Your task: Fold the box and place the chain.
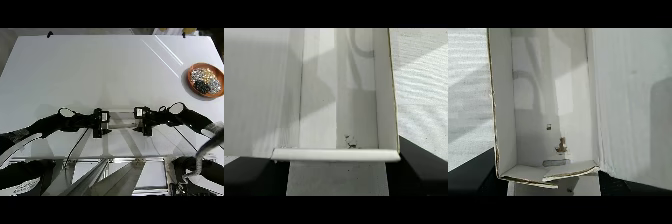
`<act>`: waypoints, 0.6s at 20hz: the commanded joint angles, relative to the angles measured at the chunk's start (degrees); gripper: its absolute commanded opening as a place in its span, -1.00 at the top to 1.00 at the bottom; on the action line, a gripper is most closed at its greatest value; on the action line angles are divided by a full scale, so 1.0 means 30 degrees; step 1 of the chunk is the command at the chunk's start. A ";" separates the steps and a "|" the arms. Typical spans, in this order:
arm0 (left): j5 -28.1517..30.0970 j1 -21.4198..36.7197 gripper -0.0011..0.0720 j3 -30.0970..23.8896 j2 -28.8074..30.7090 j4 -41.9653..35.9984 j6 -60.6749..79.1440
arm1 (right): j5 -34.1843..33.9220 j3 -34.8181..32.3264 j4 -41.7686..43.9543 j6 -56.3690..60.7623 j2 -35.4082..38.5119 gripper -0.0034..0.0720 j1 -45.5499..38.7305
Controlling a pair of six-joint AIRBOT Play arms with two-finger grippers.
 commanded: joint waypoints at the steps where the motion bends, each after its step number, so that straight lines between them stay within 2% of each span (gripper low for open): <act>1: 0.0015 -0.0015 0.40 -0.0007 -0.0015 0.0007 0.0007 | -0.0007 0.0007 0.0007 0.0007 0.0007 0.14 0.0007; 4: 0.0015 -0.0015 0.40 -0.0007 -0.0007 0.0007 0.0007 | -0.1166 0.0007 0.0044 -0.0175 0.0007 0.14 0.0007; 9: 0.0015 -0.0015 0.40 -0.0007 -0.0007 0.0007 0.0007 | -0.0466 0.0007 0.0051 -0.0189 0.0000 0.14 0.0007; 10: 0.0015 -0.0015 0.40 -0.0007 -0.0015 0.0007 0.0007 | -0.0612 0.0007 -0.0284 -0.0182 0.0007 0.07 0.0007; 12: 0.0015 -0.0015 0.40 -0.0007 -0.0007 0.0007 0.0007 | -0.0597 0.0007 -0.1421 0.0277 0.0015 -0.98 0.0007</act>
